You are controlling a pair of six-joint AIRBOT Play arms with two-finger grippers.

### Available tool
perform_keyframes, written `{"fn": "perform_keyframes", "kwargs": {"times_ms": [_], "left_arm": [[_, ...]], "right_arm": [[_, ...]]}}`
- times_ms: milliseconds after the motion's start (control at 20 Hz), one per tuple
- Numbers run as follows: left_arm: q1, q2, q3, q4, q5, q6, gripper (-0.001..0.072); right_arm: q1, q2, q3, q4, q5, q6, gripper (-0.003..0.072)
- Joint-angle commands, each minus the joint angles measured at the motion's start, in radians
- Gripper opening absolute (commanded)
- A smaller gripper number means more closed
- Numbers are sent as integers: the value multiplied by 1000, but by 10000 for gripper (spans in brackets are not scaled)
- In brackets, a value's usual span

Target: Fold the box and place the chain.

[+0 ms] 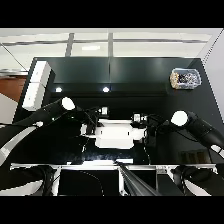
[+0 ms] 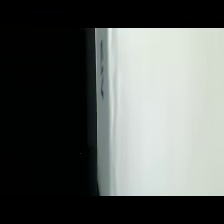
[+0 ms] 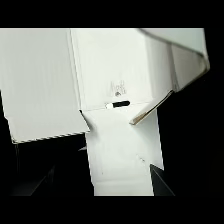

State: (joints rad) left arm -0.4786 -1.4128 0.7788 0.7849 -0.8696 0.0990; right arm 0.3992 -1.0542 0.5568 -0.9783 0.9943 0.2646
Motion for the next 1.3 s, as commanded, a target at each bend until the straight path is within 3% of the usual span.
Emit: {"fn": "perform_keyframes", "kwargs": {"times_ms": [0, 500, 1250], "left_arm": [[0, -1, -1, 0, -5, -1, 29], [0, -1, -1, 0, -5, -1, 29], [0, -1, -1, 0, -5, -1, 29]], "right_arm": [[0, -1, -5, 35, 3, 0, 704], [10, -25, -7, 45, -3, -47, 711], [199, -32, -7, 69, -23, -60, 710]]}}
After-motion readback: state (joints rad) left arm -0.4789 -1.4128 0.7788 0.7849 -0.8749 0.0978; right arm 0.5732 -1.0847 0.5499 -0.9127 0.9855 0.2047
